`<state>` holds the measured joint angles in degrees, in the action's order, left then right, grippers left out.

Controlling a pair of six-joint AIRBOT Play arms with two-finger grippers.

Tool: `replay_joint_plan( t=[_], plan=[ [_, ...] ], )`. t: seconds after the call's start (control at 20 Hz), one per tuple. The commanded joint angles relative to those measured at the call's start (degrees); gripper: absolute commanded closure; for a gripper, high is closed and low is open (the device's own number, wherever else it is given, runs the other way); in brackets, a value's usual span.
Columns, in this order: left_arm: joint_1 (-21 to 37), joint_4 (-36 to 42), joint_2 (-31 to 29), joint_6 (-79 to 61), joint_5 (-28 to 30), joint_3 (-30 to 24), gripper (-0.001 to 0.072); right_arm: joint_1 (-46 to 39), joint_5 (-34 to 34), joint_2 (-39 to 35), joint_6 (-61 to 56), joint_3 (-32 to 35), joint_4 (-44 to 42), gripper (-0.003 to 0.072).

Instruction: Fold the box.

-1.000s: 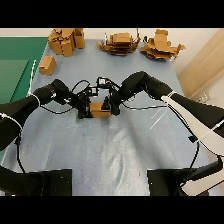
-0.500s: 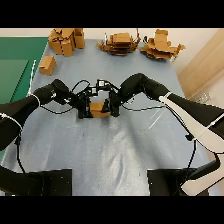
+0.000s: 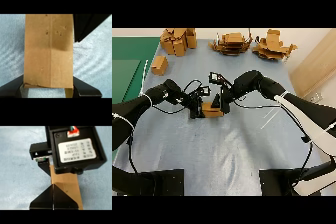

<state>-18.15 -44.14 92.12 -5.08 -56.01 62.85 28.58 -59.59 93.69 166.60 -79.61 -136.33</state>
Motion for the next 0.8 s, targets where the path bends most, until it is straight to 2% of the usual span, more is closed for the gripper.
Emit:
replay_joint_plan(
  t=[0.0,0.25,0.75],
  plan=[
    [0.0,0.0,0.0,0.2,0.0,0.0,0.0346,0.0,1.7,2.1,0.5,-0.1,-0.6,0.0681],
    [0.0,-0.1,0.0,0.2,0.0,0.0,0.0346,0.1,-1.1,4.8,0.3,0.0,-0.1,0.068],
    [0.0,0.0,0.0,0.2,0.1,0.0,0.0346,0.0,-0.5,4.8,-0.8,-0.1,3.3,0.068]
  ],
)
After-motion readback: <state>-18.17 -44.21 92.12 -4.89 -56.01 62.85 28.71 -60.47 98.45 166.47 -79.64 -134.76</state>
